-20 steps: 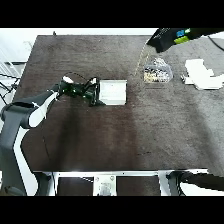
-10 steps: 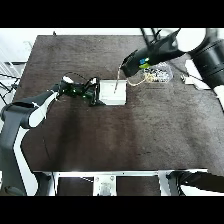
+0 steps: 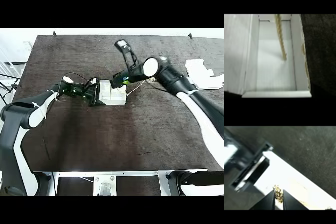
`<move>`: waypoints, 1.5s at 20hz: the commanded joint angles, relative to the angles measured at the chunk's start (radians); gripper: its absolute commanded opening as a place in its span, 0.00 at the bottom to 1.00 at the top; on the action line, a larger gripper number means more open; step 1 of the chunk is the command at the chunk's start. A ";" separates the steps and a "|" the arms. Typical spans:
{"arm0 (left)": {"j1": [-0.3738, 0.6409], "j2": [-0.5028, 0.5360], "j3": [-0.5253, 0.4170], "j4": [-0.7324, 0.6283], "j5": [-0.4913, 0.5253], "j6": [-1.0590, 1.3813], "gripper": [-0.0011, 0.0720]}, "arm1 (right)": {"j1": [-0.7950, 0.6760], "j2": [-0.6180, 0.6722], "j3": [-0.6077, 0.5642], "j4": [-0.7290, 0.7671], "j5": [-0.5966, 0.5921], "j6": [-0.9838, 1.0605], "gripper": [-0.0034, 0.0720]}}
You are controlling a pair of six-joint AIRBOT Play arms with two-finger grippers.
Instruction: Fold the box and place the chain.
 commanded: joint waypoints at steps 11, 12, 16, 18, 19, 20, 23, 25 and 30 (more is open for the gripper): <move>0.000 -0.001 0.000 0.000 0.000 0.000 0.70 | -0.127 0.016 -0.021 -0.033 0.060 -0.042 0.78; 0.000 -0.001 0.000 0.000 0.000 0.000 0.70 | -0.165 0.019 -0.031 -0.042 0.051 -0.041 0.78; 0.000 -0.001 0.000 0.000 0.000 0.000 0.70 | -0.353 0.012 -0.143 -0.040 -0.118 0.038 0.79; 0.000 -0.001 0.000 0.000 0.000 0.000 0.70 | -0.432 -0.017 -0.183 0.028 -0.203 0.055 0.80; 0.000 -0.001 0.000 0.000 0.000 0.000 0.70 | -0.456 -0.042 -0.183 0.075 -0.218 0.043 0.80; 0.000 -0.001 0.000 0.000 0.000 0.000 0.70 | -0.468 -0.071 -0.182 0.124 -0.235 0.023 0.80; 0.000 -0.001 0.000 0.000 0.000 0.000 0.70 | -0.467 -0.163 -0.149 0.228 -0.264 -0.050 0.80; 0.000 -0.001 0.000 0.000 0.000 0.000 0.70 | -0.467 -0.226 -0.113 0.276 -0.272 -0.067 0.80; 0.000 -0.001 0.000 0.000 0.001 0.000 0.70 | -0.467 -0.319 -0.025 0.458 -0.292 -0.208 0.55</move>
